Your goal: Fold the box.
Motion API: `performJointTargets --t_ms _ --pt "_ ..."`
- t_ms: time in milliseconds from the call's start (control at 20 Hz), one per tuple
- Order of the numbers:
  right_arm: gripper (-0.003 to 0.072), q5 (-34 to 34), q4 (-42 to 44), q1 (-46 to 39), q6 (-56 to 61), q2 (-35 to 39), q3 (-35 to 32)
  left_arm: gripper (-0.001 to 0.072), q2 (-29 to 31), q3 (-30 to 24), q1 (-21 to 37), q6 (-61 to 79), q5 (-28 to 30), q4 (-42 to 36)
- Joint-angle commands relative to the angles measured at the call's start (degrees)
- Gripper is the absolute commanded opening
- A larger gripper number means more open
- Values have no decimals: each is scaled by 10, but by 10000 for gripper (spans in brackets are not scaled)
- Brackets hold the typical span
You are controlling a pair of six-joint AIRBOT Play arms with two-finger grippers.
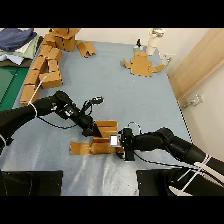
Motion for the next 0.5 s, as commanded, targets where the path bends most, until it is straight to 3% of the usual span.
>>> performJointTargets --t_ms 0,450 --pt "708 -3 -6 0 -1 0 0 14 0 0 1 0 1 -1" --pt "703 11 2 0 -2 -17 0 14 0 0 1 0 1 -1"
